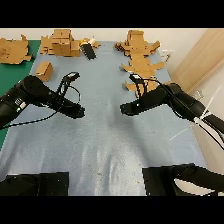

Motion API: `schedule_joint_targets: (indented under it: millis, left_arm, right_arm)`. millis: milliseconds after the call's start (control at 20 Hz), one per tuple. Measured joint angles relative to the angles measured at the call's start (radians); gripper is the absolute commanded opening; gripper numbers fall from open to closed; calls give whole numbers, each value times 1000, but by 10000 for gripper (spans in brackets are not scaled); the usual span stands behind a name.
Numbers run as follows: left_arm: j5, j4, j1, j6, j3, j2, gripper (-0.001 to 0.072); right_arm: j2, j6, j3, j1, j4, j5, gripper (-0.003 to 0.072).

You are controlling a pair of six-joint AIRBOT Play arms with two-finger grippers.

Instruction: Fold the box.

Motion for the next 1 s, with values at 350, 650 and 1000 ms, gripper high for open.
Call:
schedule_joint_targets:
  millis: [350,650,1000]
  left_arm:
    - [0,0,0,0,0,0,11]
    - [5,0,0,1,0,0,11]
    - [172,-4,0,3,0,-1,11]
  right_arm:
    - [0,0,0,0,0,0,2]
    - [-1,0,0,0,0,7,2]
    - [-30,32,-1,-2,-74,31,3]
